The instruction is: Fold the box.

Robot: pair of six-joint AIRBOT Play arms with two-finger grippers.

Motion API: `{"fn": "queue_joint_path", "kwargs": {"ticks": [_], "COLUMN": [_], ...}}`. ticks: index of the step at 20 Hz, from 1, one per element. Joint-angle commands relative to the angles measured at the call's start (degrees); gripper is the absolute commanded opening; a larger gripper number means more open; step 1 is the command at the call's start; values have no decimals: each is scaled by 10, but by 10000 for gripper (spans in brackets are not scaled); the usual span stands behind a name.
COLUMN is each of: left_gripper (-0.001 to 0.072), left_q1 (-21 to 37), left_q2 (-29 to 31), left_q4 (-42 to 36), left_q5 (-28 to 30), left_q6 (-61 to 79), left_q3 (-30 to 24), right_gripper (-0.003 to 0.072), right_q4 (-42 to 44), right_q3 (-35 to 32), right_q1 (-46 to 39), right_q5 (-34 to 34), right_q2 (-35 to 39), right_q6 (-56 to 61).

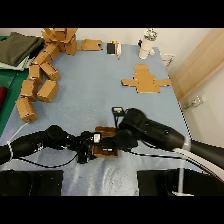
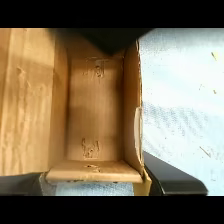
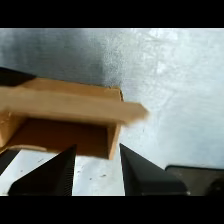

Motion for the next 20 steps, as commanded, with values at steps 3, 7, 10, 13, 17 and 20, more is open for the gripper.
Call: {"fn": "queue_joint_path", "kwargs": {"ticks": [3,7,10,13,17,20], "left_gripper": [608,607,607,607,607,607], "left_q1": [0,0,0,0,0,0], "left_q2": [0,0,0,0,0,0], "left_q4": [0,0,0,1,9,16], "left_q5": [12,49,49,49,41,22], "left_q6": [-14,-54,-54,-54,-51,-39], "left_q3": [0,0,0,0,0,0], "right_gripper": [419,351,333,58,2,2], "right_q4": [-87,-109,-105,-68,234,469], "right_q3": [-1,-10,-33,-66,-90,-88], "right_q1": [-2,-48,-96,-174,-358,-443], "right_q5": [-118,-132,-102,-5,192,219], "right_q2": [109,134,127,106,31,-50], "right_q6": [70,69,30,-58,-366,-611]}}
